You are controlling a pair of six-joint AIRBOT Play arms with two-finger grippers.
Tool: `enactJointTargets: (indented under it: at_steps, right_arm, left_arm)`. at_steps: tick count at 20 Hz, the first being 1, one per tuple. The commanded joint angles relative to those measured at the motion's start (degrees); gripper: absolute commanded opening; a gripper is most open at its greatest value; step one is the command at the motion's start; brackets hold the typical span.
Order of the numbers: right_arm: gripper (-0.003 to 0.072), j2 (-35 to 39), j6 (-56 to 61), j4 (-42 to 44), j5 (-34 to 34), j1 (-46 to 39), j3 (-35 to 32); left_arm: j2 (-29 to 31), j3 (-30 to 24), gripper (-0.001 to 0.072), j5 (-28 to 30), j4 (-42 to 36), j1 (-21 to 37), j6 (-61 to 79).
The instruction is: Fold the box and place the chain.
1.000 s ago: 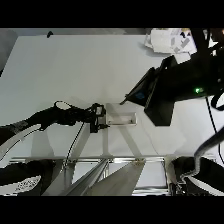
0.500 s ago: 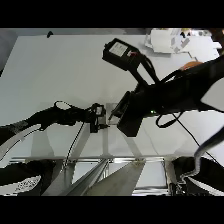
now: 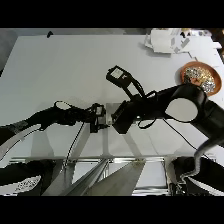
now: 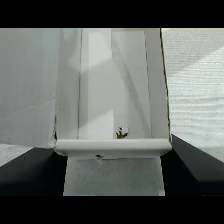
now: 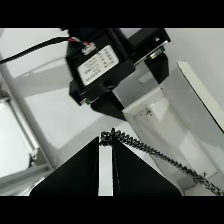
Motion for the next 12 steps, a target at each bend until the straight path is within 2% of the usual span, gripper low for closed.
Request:
enactJointTargets:
  at_steps: [1,5,10,12]
  right_arm:
    - [0.0016,-0.7,1.3,0.0,-7.4,0.0,-5.6]
    - [0.0016,-4.6,4.5,-3.5,-10.1,0.0,-7.6]
    - [0.0019,-10.2,5.8,-3.7,-12.0,0.0,-7.6]
    - [0.0068,-11.4,5.9,-3.7,-12.4,0.0,-7.6]
  left_arm:
    - [0.0,0.0,0.0052,0.0,0.0,0.0,0.0]
    - [0.0,0.0,0.0052,0.0,0.0,0.0,0.0]
    - [0.0,0.0,0.0052,0.0,0.0,0.0,0.0]
    - [0.0,0.0,0.0052,0.0,0.0,0.0,0.0]
